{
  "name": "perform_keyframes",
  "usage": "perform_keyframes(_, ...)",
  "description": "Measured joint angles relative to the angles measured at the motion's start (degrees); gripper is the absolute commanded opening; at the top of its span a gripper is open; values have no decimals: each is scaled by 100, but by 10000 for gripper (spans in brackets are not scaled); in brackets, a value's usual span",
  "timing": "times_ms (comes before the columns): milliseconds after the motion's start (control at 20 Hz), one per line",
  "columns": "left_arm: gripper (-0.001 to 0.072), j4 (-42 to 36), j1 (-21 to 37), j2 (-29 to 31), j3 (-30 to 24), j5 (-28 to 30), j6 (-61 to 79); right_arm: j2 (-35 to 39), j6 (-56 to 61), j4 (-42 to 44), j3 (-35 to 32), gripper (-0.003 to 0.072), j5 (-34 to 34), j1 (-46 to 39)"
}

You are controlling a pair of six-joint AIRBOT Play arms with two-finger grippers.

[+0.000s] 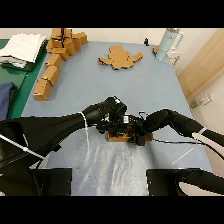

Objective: Fold the box.

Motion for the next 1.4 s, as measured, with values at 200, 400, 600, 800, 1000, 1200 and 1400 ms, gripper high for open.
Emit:
perform_keyframes(200,581,63,0,184,-208,9,15,0,0,-2,0,515,-2,0)
perform_keyframes(400,462,50,-26,247,-457,334,-81,0,0,-2,0,515,-4,0)
perform_keyframes(600,57,70,-31,262,-546,605,-203,0,2,-4,0,515,-4,0)
perform_keyframes(800,14,122,-31,258,-570,675,-280,0,17,-7,0,514,-11,0)
perform_keyframes(1000,14,138,-31,256,-575,737,-293,0,4,-13,0,514,-7,-2)
perform_keyframes(1200,295,122,-31,256,-575,745,-302,0,0,-13,0,515,-7,-2)
perform_keyframes(1400,529,13,-37,273,-575,673,-306,0,-7,0,0,514,-4,2)
